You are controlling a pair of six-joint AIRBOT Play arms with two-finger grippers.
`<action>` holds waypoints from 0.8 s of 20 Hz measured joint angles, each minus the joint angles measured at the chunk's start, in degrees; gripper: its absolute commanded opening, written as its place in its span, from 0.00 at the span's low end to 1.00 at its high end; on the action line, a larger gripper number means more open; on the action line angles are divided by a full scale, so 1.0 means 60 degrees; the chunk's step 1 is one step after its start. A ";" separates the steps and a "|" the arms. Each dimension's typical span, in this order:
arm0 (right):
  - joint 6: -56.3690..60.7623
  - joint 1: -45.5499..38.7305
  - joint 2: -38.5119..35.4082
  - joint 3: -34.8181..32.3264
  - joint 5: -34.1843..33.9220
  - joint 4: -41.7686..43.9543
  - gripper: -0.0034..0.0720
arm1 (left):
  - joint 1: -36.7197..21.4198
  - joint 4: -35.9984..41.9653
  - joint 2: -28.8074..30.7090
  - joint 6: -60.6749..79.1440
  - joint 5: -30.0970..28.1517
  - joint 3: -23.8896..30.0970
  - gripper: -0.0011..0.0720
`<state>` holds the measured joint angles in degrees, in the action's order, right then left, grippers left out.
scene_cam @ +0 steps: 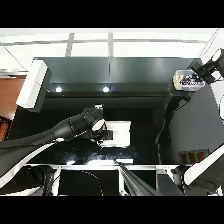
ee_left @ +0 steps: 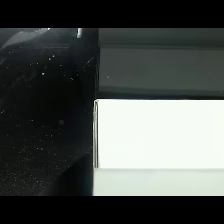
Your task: Fold the box and place the chain.
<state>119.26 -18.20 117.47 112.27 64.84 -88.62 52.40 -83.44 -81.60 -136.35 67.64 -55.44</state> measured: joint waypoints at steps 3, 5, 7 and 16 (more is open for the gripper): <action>-0.1053 0.0000 -0.0277 0.0412 0.0404 0.0084 0.06 | 0.0004 0.0000 0.0000 0.0000 0.0007 0.0000 0.06; -0.2135 0.0000 -0.0765 0.0557 0.0696 0.0313 0.06 | 0.0000 0.0000 0.0000 0.0000 0.0011 0.0000 0.06; -0.3483 0.0000 -0.1384 0.0608 0.1042 0.0798 0.05 | 0.0004 0.0000 0.0000 0.0000 0.0015 0.0000 0.06; -0.6226 -0.0036 -0.5100 -0.0506 0.1373 0.4350 0.05 | 0.0000 -0.0004 0.0000 0.0000 0.0018 0.0000 0.06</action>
